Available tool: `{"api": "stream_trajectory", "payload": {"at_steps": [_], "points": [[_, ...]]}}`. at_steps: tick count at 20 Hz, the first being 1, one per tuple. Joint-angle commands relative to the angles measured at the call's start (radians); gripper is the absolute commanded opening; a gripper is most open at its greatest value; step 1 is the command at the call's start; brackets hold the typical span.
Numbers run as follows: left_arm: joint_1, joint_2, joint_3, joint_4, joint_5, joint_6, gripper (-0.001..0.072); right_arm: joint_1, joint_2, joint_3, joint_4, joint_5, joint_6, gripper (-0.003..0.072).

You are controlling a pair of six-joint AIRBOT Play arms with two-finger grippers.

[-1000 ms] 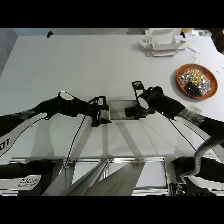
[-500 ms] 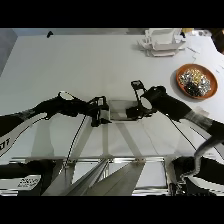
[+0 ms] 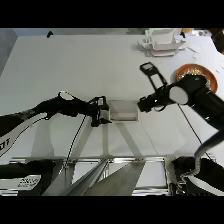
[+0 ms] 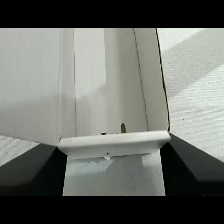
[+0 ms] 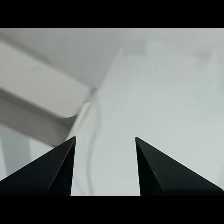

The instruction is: Fold the box and place the chain.

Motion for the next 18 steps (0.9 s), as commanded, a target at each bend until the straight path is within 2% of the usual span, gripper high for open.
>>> {"api": "stream_trajectory", "payload": {"at_steps": [1, 4, 8, 12, 13, 18], "points": [[0.000, 0.000, 0.000, 0.000, 0.001, 0.000, 0.0141, -0.187, 0.018, 0.077, -0.018, -0.026, -0.103, 0.0335], [0.000, 0.000, 0.000, 0.000, 0.001, 0.000, 0.0141, -0.413, -0.029, 0.083, -0.021, -0.093, -0.186, 0.0320], [0.000, 0.000, 0.000, 0.000, 0.000, 0.000, 0.0141, -0.652, -0.166, 0.084, -0.016, -0.175, -0.187, 0.0320], [0.000, 0.000, 0.000, 0.000, 0.000, 0.000, 0.0141, -0.773, -0.279, 0.084, -0.017, -0.234, -0.203, 0.0316], [0.000, 0.000, 0.000, 0.000, 0.000, 0.000, 0.0141, -0.791, -0.301, 0.084, -0.017, -0.257, -0.203, 0.0295], [0.000, 0.000, 0.000, 0.000, 0.000, 0.000, 0.0141, -0.825, -0.364, 0.091, -0.024, -0.345, -0.196, 0.0292]]}}
